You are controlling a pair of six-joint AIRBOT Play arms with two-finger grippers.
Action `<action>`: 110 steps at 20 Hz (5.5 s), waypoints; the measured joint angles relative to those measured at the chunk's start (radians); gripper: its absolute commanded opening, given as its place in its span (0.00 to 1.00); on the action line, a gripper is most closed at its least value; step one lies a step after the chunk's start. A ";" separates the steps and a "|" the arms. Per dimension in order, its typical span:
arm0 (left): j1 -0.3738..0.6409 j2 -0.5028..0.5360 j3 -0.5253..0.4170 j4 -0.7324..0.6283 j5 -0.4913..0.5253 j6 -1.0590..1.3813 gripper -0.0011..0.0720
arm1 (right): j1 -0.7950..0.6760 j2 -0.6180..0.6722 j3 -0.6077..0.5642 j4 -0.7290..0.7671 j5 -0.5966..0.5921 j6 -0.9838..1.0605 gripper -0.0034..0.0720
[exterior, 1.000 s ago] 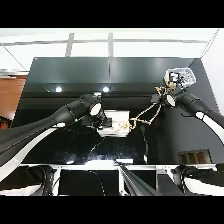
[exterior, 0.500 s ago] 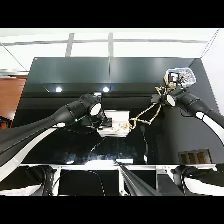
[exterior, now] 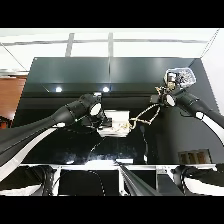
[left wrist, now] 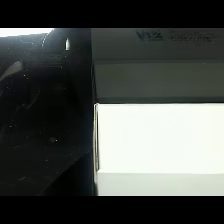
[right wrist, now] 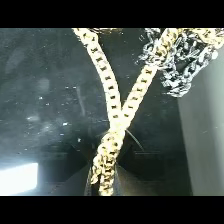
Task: Fold the box and place the chain.
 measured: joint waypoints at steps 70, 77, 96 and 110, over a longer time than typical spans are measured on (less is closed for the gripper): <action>0.000 0.000 0.000 -0.001 -0.002 0.000 0.06 | -0.008 0.576 0.824 0.703 0.173 -0.720 0.06; 0.000 0.000 0.000 -0.001 -0.003 0.000 0.06 | -0.008 0.569 0.824 0.961 0.222 -0.781 0.06; 0.000 0.000 0.000 -0.001 -0.002 0.000 0.06 | 0.093 0.448 0.803 1.220 0.402 -0.849 0.06; 0.000 0.000 0.000 -0.001 -0.002 0.000 0.06 | 0.122 0.430 0.422 1.214 0.511 -0.844 0.06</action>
